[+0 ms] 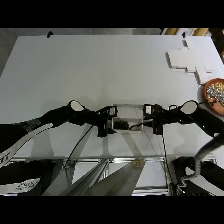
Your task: Fold the box and place the chain.
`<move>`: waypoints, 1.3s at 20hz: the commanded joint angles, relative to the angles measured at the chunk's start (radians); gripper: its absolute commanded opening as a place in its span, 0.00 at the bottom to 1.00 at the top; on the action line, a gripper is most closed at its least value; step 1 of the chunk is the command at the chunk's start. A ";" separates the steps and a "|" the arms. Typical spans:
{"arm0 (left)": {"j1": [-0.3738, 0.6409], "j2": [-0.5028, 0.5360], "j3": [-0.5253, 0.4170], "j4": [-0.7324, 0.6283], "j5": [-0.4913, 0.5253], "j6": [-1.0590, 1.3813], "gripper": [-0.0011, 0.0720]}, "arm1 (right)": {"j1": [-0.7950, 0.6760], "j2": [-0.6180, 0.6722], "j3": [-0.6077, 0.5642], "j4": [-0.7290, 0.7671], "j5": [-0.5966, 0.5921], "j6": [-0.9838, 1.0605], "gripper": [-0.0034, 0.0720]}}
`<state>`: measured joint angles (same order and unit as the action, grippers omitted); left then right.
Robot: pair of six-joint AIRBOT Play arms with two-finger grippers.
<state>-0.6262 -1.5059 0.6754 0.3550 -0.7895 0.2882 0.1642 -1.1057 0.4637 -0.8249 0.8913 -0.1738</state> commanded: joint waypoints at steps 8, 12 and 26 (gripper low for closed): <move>0.001 0.001 0.000 0.000 0.000 0.000 0.30 | 0.003 0.143 0.000 -0.265 0.122 0.227 0.07; 0.001 0.001 0.000 0.000 0.000 0.000 0.30 | 0.003 0.294 0.000 -0.048 0.145 0.228 0.07; 0.001 0.001 0.000 0.000 0.000 0.000 0.30 | 0.374 0.219 0.000 0.429 -0.276 0.372 0.13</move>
